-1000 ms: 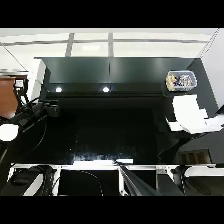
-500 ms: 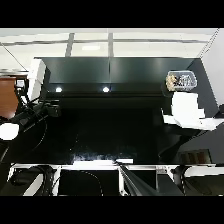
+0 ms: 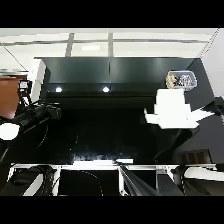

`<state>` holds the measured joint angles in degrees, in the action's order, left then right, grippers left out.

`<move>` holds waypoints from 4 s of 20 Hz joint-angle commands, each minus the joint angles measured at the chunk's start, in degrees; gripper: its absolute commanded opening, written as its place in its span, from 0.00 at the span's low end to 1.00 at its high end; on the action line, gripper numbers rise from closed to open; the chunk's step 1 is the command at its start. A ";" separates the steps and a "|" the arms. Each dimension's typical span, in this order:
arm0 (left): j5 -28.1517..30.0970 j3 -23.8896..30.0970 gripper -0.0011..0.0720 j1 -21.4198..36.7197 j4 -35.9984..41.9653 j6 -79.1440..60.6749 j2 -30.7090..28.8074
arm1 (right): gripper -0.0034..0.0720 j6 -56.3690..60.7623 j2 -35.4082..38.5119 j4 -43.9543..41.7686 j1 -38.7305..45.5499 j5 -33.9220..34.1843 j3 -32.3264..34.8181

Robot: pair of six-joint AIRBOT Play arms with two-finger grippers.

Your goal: Fold the box and place the chain.

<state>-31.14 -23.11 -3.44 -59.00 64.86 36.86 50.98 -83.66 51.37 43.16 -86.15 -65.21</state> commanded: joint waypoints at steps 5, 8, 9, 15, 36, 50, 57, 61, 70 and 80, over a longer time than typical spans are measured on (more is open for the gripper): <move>-7.41 0.00 0.05 -0.07 7.89 0.02 0.04 | 0.07 0.39 19.21 -17.33 -20.15 14.78 25.03; -9.68 0.00 0.05 -0.09 9.88 0.00 0.11 | 0.07 0.35 27.47 -22.05 -33.75 29.90 35.45; -9.86 0.00 0.05 -0.13 10.69 0.02 0.33 | 0.07 0.35 29.27 -23.50 -37.97 33.97 37.79; -6.71 -0.13 0.99 -8.87 13.55 -0.20 6.78 | 0.07 -0.48 31.17 -27.32 -60.37 51.32 42.10; -41.24 -21.20 0.08 -7.26 32.39 -45.51 49.83 | 0.07 -0.44 31.17 -25.53 -64.24 52.87 42.01; -13.03 -18.12 0.05 -22.32 23.43 -67.84 36.68 | 0.90 -14.19 31.10 7.80 -56.17 24.90 24.41; -16.98 -18.10 0.05 -23.26 28.11 -70.71 40.63 | 0.89 -23.30 30.69 7.56 -62.45 30.08 28.96; -16.13 -18.10 0.05 -23.26 25.07 -70.88 40.63 | 0.89 -27.08 30.58 7.17 -67.01 34.60 33.68; -17.44 -18.10 0.05 -23.61 25.38 -72.30 40.63 | 0.89 -35.93 28.09 0.96 -76.54 40.87 39.10; -17.55 -18.10 0.05 -23.61 25.35 -72.28 40.63 | 0.89 -38.14 26.73 -2.86 -79.23 48.85 35.65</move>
<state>-48.69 -41.23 -27.03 -33.67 -7.40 77.47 13.26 -56.84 48.99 -35.97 -38.37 -28.03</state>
